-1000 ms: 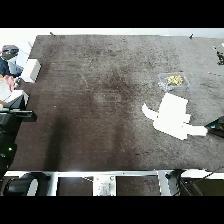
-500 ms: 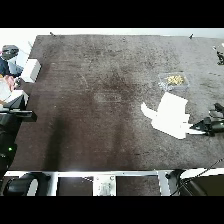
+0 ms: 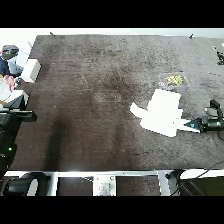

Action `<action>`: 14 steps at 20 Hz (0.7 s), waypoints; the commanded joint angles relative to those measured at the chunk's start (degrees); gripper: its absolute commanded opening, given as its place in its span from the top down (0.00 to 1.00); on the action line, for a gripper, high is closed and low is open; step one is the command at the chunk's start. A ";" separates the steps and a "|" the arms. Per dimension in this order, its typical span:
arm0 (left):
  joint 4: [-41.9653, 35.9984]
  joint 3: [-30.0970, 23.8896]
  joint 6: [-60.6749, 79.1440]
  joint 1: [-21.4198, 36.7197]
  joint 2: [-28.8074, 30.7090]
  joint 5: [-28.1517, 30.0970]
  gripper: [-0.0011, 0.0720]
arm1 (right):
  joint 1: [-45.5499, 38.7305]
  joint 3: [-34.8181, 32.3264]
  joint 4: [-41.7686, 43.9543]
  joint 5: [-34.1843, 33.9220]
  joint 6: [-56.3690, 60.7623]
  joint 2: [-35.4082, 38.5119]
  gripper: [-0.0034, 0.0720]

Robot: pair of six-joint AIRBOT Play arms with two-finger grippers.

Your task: Fold the box and place the chain.

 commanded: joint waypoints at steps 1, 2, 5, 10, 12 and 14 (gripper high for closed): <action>0.02 -0.04 0.02 0.02 0.02 0.04 0.97 | 6.12 -4.63 7.72 -0.94 -1.97 5.29 0.95; 0.00 -0.04 0.02 0.02 0.02 0.02 0.97 | 9.18 -5.97 9.55 -1.95 -1.97 6.16 0.95; 0.00 -0.04 0.02 0.02 0.02 0.04 0.97 | 19.26 -7.32 16.15 -5.77 -1.53 6.34 0.95; 0.00 -0.02 0.00 0.02 0.02 -0.28 0.97 | 35.78 -5.01 23.61 -19.02 -1.53 6.25 0.95; -0.02 -0.02 0.00 0.02 0.02 -0.50 0.97 | 40.59 -3.26 23.74 -25.46 -0.57 6.23 0.95; -0.02 -0.02 0.00 0.02 0.02 -1.22 0.97 | 43.47 -0.70 23.93 -28.44 -0.24 5.27 0.95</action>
